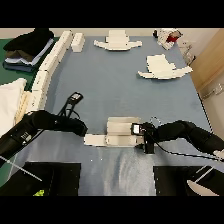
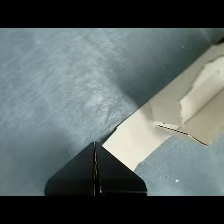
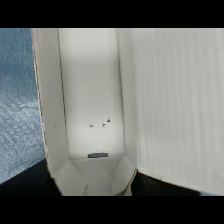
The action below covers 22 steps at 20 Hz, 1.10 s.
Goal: Fold the box.
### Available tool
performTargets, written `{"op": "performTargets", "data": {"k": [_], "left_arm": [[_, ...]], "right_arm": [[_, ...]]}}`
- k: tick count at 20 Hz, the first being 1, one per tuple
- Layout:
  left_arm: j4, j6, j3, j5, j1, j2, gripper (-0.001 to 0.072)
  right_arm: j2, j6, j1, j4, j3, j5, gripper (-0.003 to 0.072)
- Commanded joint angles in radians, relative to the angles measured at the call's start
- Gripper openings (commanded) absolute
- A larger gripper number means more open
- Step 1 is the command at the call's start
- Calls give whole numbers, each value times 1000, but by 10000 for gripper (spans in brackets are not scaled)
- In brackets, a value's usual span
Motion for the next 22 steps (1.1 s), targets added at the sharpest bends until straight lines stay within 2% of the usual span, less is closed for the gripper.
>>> {"op": "performTargets", "data": {"k": [1, 3, 6, 10, 15, 22], "left_arm": [[31, -238, -3, -142, 182, 29, 15], [26, -271, -23, -188, 237, 29, 15], [-35, -288, -77, -208, 232, 29, 15], [-187, -288, -163, -123, 159, 10, 15], [-292, -283, -177, 37, 20, -111, 15], [-468, -174, -174, 29, 2, -106, 14]], "right_arm": [[-1, 0, 0, 0, 0, 0, 426], [-1, 0, 0, 0, 0, 0, 426], [-1, 0, 0, 0, 0, 0, 426], [-1, 0, 0, 0, 0, 0, 426], [-1, 0, 0, 0, 0, 0, 426], [-1, 0, 0, 0, 0, 0, 426]]}}
